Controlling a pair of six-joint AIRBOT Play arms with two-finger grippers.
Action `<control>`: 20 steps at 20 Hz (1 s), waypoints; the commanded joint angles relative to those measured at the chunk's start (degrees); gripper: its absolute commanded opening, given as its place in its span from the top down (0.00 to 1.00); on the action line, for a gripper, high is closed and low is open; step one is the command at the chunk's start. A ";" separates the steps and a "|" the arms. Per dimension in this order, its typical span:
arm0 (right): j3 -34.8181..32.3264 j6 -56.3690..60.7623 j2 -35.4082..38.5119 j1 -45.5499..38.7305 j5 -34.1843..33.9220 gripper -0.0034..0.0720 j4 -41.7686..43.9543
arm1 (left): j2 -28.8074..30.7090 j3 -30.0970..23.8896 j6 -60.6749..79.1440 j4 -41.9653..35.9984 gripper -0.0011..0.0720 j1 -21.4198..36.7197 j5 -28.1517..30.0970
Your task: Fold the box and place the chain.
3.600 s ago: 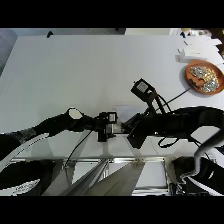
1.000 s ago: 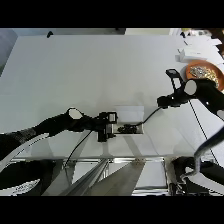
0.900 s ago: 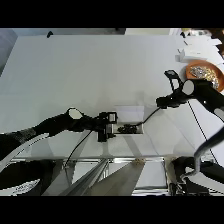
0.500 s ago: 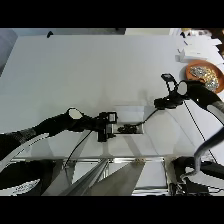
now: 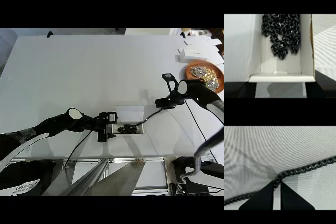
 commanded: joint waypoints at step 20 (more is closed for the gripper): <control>0.11 -9.11 36.72 17.35 17.84 0.93 22.36 | 0.02 0.00 0.02 0.02 0.83 0.04 -0.85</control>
